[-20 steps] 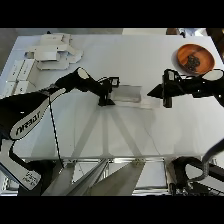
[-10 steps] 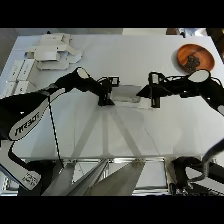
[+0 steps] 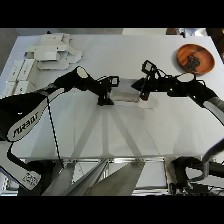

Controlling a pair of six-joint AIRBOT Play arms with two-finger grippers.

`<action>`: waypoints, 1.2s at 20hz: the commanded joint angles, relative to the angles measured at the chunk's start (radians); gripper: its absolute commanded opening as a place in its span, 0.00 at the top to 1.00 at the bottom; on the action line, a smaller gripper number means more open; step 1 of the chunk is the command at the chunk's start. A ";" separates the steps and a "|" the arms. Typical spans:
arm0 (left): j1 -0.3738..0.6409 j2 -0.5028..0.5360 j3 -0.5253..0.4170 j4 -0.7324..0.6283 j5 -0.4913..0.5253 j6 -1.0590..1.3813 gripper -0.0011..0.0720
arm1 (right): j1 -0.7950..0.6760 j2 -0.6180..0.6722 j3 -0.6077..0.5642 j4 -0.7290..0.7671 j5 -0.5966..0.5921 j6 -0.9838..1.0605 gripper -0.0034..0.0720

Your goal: Fold the box and place the chain.

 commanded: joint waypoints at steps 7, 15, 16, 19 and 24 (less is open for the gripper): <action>0.000 0.001 0.001 0.002 -0.001 0.002 0.19 | 0.002 -0.100 0.000 0.153 -0.174 0.000 0.94; 0.000 0.001 0.001 0.002 -0.001 0.002 0.19 | 0.002 -0.122 0.000 0.251 -0.092 -0.001 0.94; 0.000 0.001 0.001 0.002 -0.001 -0.002 0.19 | 0.002 -0.106 0.000 0.253 -0.092 -0.001 0.94; 0.000 0.001 0.001 0.002 -0.001 -0.002 0.19 | 0.001 -0.032 0.000 0.209 -0.093 -0.011 0.94; 0.000 0.001 0.001 0.002 -0.001 -0.051 0.19 | 0.001 0.125 0.000 -0.172 -0.089 -0.016 0.94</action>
